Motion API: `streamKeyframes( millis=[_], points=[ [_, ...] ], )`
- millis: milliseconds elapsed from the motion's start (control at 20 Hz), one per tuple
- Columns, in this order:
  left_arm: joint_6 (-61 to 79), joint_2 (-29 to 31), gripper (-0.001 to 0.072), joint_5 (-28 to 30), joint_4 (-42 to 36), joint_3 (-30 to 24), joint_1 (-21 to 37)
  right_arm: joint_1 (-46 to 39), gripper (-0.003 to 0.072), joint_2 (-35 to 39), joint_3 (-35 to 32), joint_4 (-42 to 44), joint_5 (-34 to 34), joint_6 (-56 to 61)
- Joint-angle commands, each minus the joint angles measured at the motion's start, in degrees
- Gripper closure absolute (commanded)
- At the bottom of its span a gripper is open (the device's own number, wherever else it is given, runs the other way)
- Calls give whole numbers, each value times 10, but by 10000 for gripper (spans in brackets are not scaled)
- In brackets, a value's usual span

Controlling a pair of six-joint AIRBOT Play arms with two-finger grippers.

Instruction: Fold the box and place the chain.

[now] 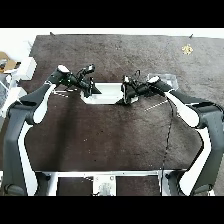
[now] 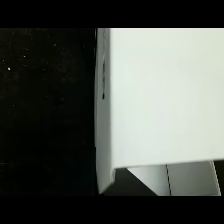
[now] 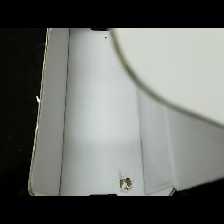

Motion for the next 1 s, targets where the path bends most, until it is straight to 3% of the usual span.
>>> streamKeyframes(
  millis=[0,150,300,350,950],
  points=[
    [0,0,698,1,0,0,0,1,61,-1,6,-16,0,-3],
    [0,0,698,1,0,0,0,1,79,-1,11,-18,1,-2],
    [0,0,698,1,0,0,0,1,279,-2,11,-16,0,0],
    [0,0,698,1,0,0,0,1,310,-2,11,-16,0,0],
    [0,0,698,0,0,0,0,0,309,-2,11,-16,-2,-1]
  ],
)
